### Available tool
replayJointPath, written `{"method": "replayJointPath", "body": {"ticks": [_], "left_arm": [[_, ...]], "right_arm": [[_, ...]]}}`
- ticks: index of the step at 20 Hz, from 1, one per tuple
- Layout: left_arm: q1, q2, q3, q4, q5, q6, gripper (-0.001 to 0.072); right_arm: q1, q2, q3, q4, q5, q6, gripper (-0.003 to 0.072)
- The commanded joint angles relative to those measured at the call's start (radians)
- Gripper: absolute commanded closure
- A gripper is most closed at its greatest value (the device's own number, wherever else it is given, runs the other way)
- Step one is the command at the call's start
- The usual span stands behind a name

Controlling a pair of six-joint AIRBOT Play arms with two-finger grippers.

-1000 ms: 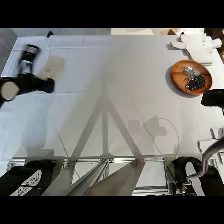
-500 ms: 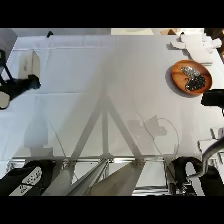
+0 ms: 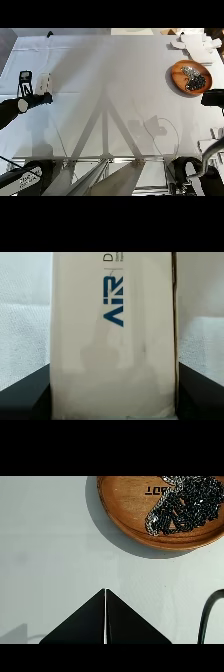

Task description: Fold the box and place the chain.

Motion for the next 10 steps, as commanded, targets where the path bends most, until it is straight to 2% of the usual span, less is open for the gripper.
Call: {"method": "replayJointPath", "body": {"ticks": [1, 2, 3, 6, 7, 8, 10], "left_arm": [[0.001, -0.033, -0.003, 0.002, 0.010, 0.011, 0.0536], [0.001, -0.027, -0.003, 0.002, 0.012, 0.010, 0.0318], [0.001, -0.018, -0.003, 0.001, 0.012, 0.010, 0.0149], [0.001, 0.037, -0.003, 0.001, -0.018, 0.010, 0.0118], [0.000, 0.063, -0.003, 0.001, -0.034, 0.010, 0.0045], [0.000, 0.090, -0.003, 0.001, -0.050, 0.010, 0.0015], [0.000, 0.150, -0.003, -0.001, -0.087, 0.010, 0.0015]], "right_arm": [[-0.001, 0.001, 0.000, 0.000, -0.002, 0.000, 0.0676], [-0.001, 0.001, 0.000, 0.000, -0.002, 0.000, 0.0676], [-0.001, 0.001, 0.000, 0.000, -0.002, 0.000, 0.0676], [-0.001, 0.001, 0.000, 0.000, -0.002, 0.000, 0.0676], [-0.001, 0.001, 0.000, 0.000, -0.002, 0.000, 0.0676], [-0.001, 0.001, 0.000, 0.000, -0.002, 0.000, 0.0676], [-0.001, 0.001, 0.000, 0.000, -0.002, 0.000, 0.0676]]}}
